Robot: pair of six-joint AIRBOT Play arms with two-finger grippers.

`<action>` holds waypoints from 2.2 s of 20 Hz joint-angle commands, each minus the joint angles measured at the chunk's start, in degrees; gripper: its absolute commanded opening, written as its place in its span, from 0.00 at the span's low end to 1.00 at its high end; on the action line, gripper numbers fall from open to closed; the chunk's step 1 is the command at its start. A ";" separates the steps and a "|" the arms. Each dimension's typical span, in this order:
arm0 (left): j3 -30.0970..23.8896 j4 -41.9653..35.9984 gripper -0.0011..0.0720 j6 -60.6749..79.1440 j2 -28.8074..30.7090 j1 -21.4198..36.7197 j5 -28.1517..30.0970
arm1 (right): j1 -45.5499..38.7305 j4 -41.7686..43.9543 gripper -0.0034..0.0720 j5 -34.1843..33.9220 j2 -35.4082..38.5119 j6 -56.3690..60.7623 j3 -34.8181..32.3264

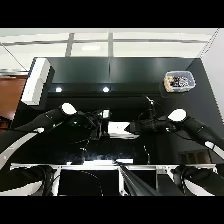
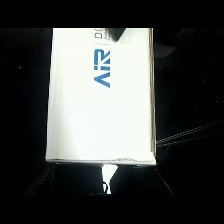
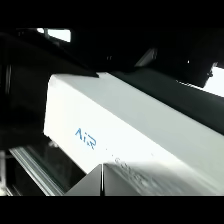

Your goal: Fold the box and place the chain.

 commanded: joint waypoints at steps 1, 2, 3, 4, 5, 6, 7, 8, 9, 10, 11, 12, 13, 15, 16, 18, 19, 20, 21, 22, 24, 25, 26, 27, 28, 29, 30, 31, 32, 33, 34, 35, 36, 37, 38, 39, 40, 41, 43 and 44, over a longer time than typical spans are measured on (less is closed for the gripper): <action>0.04 0.24 0.63 0.02 0.02 0.09 0.13 | -2.78 1.11 0.06 9.92 2.73 -0.52 3.89; 0.04 0.26 0.73 0.02 0.11 0.09 0.09 | -4.87 1.07 0.06 13.25 4.44 -0.50 5.51; 0.07 0.26 0.94 0.00 0.26 0.09 0.11 | -7.28 1.07 0.06 15.89 6.23 -0.50 6.78; 0.09 0.44 1.00 -0.61 0.55 0.11 0.09 | -10.38 0.42 0.06 18.43 8.22 -0.50 7.93; 0.24 2.10 1.00 -2.71 1.14 0.11 -0.02 | -13.49 -0.79 0.06 20.26 10.05 -0.50 8.66; 0.42 5.27 1.00 -5.97 2.05 0.15 -0.28 | -17.16 -2.99 0.06 21.99 12.00 -0.22 9.05; 0.44 9.01 1.00 -10.05 3.50 0.31 -0.68 | -20.59 -4.74 0.06 23.61 13.57 0.17 9.07; 0.44 12.70 1.00 -13.73 5.20 0.74 -1.92 | -24.06 -6.49 0.06 25.38 14.91 0.15 9.07; 0.46 15.67 1.00 -16.31 6.97 1.27 -4.22 | -27.04 -8.04 0.06 26.75 15.93 0.15 9.07; 0.46 17.86 1.00 -18.32 9.07 1.97 -6.62 | -29.88 -9.49 0.06 27.87 16.65 0.13 9.05; 0.46 18.99 1.00 -20.52 11.02 2.67 -8.59 | -32.41 -10.88 0.06 28.74 16.92 0.07 9.05; 0.46 19.50 1.00 -22.29 12.98 3.32 -10.03 | -34.34 -12.20 0.06 29.24 16.94 0.04 9.05; 0.46 19.52 1.00 -23.34 14.97 3.91 -11.17 | -35.82 -13.64 0.06 29.18 16.94 -0.09 9.05; 0.55 19.26 1.00 -24.33 17.92 3.87 -11.54 | -38.14 -15.54 0.06 28.11 16.94 -0.59 9.05; 0.92 18.62 1.00 -24.98 18.56 3.37 -11.41 | -38.82 -15.56 0.06 27.50 16.92 -0.59 9.05; 2.38 17.57 0.99 -28.00 18.23 1.49 -9.77 | -39.12 -15.54 0.06 26.21 16.94 -0.59 9.05; 3.19 17.57 0.99 -28.59 17.77 0.15 -8.15 | -39.12 -15.41 0.06 25.86 16.94 -0.57 9.03; 4.11 17.53 0.99 -28.65 16.96 -1.51 -6.25 | -39.12 -15.34 0.06 25.62 16.92 -0.57 9.03; 4.96 17.51 0.99 -30.40 15.89 -3.19 -4.07 | -39.12 -15.34 0.06 25.42 16.92 -0.57 9.03; 6.10 17.53 0.99 -33.94 14.32 -5.05 -2.64 | -39.12 -15.37 0.06 25.27 16.94 -0.57 9.03; 8.24 17.55 0.99 -34.64 10.64 -8.11 -1.95 | -39.12 -15.30 0.06 25.16 16.94 -0.52 9.03; 9.22 17.57 0.99 -34.64 8.61 -9.35 -0.96 | -39.12 -15.32 0.06 25.16 16.92 -0.52 9.03; 10.19 17.55 0.99 -34.62 6.78 -10.29 -0.07 | -39.12 -15.30 0.06 25.16 16.94 -0.52 9.03; 11.32 17.51 0.99 -34.67 5.03 -11.21 0.81 | -39.12 -15.32 0.06 25.14 16.92 -0.52 9.01; 12.37 16.90 0.99 -34.64 3.72 -11.98 1.07 | -39.12 -15.32 0.06 25.16 16.92 -0.55 9.01; 13.07 15.61 0.99 -34.62 2.62 -12.81 2.12 | -39.12 -15.37 0.06 25.16 16.92 -0.55 9.01; 13.53 14.40 0.99 -34.60 1.66 -13.79 4.39 | -39.12 -15.34 0.06 25.09 16.92 -0.55 9.01; 13.90 13.33 0.99 -34.60 0.83 -14.67 6.64 | -39.12 -15.34 0.06 25.09 16.92 -0.55 9.01; 14.64 12.70 0.99 -34.62 -0.15 -15.41 7.15 | -39.12 -15.37 0.06 25.07 16.92 -0.55 9.01; 15.39 12.66 0.99 -34.60 -1.01 -15.98 6.40 | -39.12 -15.34 0.06 25.09 16.92 -0.57 9.01; 15.82 12.66 0.99 -34.60 -1.70 -16.48 5.95 | -39.12 -15.37 0.06 25.09 16.94 -0.57 9.01; 15.85 12.79 0.99 -34.53 -2.01 -16.83 6.12 | -39.12 -15.37 0.06 25.09 16.92 -0.57 9.01; 15.85 13.44 0.99 -34.53 -2.23 -16.85 6.10 | -39.12 -15.37 0.06 25.09 16.92 -0.57 9.01; 15.85 13.53 0.99 -34.53 -2.32 -16.83 5.99 | -39.12 -15.39 0.06 25.09 16.94 -0.59 9.01; 15.85 13.53 0.99 -34.53 -2.34 -16.85 5.99 | -39.10 -15.37 0.06 25.09 16.94 -0.59 9.01; 15.85 13.53 0.99 -34.53 -2.36 -16.85 5.97 | -38.97 -15.45 0.06 25.07 16.92 -0.61 9.01; 15.85 13.53 0.99 -34.53 -2.45 -16.85 5.92 | -38.95 -15.43 0.06 25.07 16.92 -0.76 9.01; 15.85 13.57 0.99 -34.53 -2.56 -16.83 5.95 | -38.97 -15.45 0.06 25.07 16.92 -0.81 9.01; 15.85 13.97 0.99 -34.53 -2.67 -16.85 5.95 | -38.97 -15.45 0.06 25.07 16.92 -1.38 9.01; 15.85 13.97 0.99 -34.53 -2.67 -16.85 5.88 | -38.97 -15.45 0.06 25.05 16.92 -1.38 9.01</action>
